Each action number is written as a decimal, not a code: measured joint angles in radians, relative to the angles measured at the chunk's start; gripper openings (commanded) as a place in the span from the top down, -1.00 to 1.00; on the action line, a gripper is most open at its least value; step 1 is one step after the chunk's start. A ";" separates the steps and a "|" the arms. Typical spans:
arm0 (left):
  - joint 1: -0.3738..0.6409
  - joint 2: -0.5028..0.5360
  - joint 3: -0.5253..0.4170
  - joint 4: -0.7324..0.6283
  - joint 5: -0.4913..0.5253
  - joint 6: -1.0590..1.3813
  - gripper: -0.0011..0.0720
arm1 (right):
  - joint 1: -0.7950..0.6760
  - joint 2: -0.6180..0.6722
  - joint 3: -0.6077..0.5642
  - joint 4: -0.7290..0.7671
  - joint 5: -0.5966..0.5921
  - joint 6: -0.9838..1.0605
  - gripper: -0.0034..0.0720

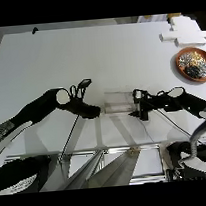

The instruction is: Fold the box and place the chain.

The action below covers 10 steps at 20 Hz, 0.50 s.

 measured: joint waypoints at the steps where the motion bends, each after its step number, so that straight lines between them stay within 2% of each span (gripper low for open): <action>1: -0.005 0.004 0.005 -0.001 0.002 0.004 0.72 | 0.000 0.000 0.000 0.000 0.000 0.000 0.07; 2: -0.010 0.006 0.011 -0.002 0.006 0.010 0.71 | 0.000 0.000 0.000 0.000 0.000 0.000 0.07; 3: -0.013 0.008 0.016 -0.005 0.005 0.015 0.55 | 0.000 0.000 0.000 0.000 0.000 0.000 0.07; 4: -0.016 0.009 0.022 -0.006 0.006 0.020 0.51 | 0.000 0.000 0.000 0.000 0.000 0.000 0.07; 10: -0.024 0.012 0.061 -0.008 0.010 0.042 0.49 | 0.000 0.000 0.000 0.000 0.000 0.000 0.07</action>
